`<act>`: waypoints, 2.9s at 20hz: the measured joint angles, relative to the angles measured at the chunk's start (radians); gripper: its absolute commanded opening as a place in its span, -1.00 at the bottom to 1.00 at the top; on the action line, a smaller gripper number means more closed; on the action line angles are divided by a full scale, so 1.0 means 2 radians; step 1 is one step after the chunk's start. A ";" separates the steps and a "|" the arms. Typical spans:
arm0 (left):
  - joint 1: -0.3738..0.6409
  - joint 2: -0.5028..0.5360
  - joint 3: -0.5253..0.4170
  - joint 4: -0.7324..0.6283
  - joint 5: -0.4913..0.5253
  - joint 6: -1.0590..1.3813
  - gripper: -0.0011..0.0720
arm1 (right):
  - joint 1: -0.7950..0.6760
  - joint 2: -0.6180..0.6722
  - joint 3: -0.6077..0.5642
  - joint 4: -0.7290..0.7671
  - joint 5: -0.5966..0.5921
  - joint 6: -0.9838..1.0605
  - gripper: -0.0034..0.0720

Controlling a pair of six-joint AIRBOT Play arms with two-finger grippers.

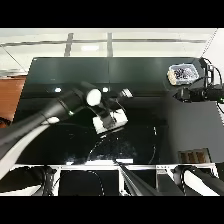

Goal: Fold the box and place the chain.

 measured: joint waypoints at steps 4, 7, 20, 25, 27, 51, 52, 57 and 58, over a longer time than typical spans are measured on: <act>0.101 0.038 0.010 0.014 -0.042 -0.074 -0.07 | 0.005 0.000 -0.005 0.011 -0.069 0.002 -0.86; 0.185 0.058 0.013 0.017 -0.062 -0.097 -0.07 | 0.007 0.000 -0.006 0.023 -0.106 0.003 -0.86; 0.429 -0.015 0.081 0.023 -0.010 -0.062 -0.07 | 0.015 0.000 -0.006 0.034 -0.130 0.004 -0.86; 0.469 -0.134 0.201 0.077 0.005 -0.049 -0.07 | 0.041 0.000 -0.006 0.035 -0.133 0.004 -0.86; 0.486 -0.182 0.262 0.078 0.006 -0.048 -0.07 | 0.052 0.000 -0.006 0.034 -0.130 0.004 -0.86; 0.435 0.053 0.183 -0.081 -0.115 -0.131 -0.90 | 0.129 -0.006 -0.006 0.017 -0.195 -0.049 -0.86; 0.412 0.099 0.122 -0.081 -0.096 -0.139 -0.90 | 0.127 -0.011 -0.006 0.014 -0.199 -0.048 -0.86; 0.337 0.291 -0.144 -0.070 -0.006 -0.178 -0.90 | 0.105 -0.034 -0.008 -0.009 -0.190 -0.026 -0.86; 0.332 0.314 -0.174 -0.068 0.002 -0.182 -0.90 | 0.099 -0.036 -0.008 -0.017 -0.190 -0.019 -0.86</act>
